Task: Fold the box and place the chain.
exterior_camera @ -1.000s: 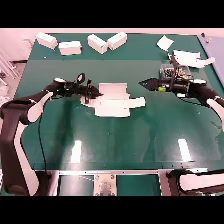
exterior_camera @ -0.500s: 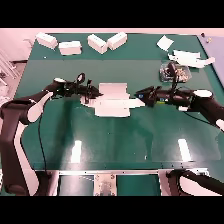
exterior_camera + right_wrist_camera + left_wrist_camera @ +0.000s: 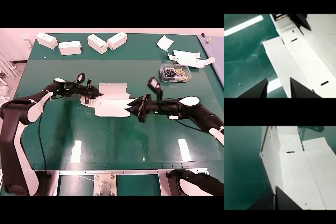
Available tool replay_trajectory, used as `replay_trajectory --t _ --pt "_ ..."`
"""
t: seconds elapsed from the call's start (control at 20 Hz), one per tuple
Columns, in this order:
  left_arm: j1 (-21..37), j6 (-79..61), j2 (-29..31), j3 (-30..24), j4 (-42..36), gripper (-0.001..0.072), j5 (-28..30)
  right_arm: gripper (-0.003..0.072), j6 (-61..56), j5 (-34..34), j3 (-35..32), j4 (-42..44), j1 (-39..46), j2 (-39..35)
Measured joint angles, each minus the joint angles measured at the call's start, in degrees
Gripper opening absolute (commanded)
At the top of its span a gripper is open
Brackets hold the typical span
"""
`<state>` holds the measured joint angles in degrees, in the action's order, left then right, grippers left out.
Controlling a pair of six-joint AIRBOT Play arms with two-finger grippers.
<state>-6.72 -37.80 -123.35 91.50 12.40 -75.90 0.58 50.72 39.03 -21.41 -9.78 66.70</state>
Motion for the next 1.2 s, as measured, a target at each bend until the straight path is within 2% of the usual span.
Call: replay_trajectory --t 0.05,0.15,0.25,0.4,0.75,1.2 --pt "0.0 0.0 0.0 0.0 0.0 0.0024 0.0 0.0467 0.7 -3.3 -0.7 -2.0 -1.8 0.0" --pt "0.0 0.0 0.0 0.0 0.0 0.0024 0.0 0.0520 1.8 -11.3 -2.2 -5.9 -5.1 -0.1" --pt "0.0 0.0 0.0 0.0 0.0 0.0024 0.0 0.0522 2.6 -17.6 -3.2 -8.6 -7.4 0.1" --pt "0.0 0.0 0.0 0.0 0.0 0.0024 0.0 0.0522 3.1 -22.5 -4.1 -10.8 -9.7 0.8" --pt "0.0 0.0 0.0 0.0 0.0 0.0024 0.0 0.0522 4.2 -27.0 -4.6 -15.5 -13.5 3.2" --pt "0.0 0.0 0.0 0.0 0.0 0.0024 0.0 0.0522 4.6 -29.6 -4.6 -16.7 -15.1 5.7"
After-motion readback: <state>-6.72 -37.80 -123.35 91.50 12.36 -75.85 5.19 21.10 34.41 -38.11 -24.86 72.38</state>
